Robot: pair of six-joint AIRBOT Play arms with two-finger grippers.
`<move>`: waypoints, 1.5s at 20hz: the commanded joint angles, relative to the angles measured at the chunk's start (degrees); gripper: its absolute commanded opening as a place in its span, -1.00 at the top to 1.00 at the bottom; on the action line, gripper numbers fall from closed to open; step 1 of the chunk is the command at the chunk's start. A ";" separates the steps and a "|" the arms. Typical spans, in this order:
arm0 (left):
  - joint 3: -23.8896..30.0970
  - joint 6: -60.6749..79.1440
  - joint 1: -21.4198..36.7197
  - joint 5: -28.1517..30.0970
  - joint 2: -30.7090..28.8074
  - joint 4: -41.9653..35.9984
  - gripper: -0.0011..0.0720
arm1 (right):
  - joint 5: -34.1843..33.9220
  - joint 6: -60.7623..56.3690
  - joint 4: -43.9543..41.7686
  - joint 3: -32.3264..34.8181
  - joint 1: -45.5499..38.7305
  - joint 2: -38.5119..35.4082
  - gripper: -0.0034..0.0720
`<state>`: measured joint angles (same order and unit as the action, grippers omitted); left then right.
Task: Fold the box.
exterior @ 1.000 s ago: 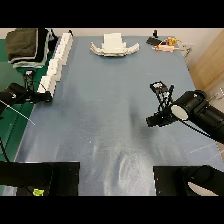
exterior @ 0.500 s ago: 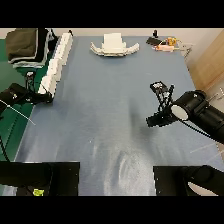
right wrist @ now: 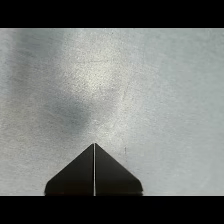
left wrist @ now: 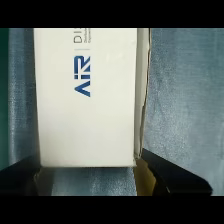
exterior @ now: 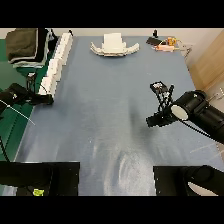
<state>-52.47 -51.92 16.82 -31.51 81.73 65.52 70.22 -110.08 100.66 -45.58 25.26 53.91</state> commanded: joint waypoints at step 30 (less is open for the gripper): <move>-14.82 -21.09 -38.62 -33.29 -10.69 1.49 0.93 | 0.02 0.00 0.02 -0.04 0.04 0.04 0.90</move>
<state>-66.83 -72.14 -18.52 -65.41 68.51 69.08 70.22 -110.08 100.60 -45.58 25.28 53.93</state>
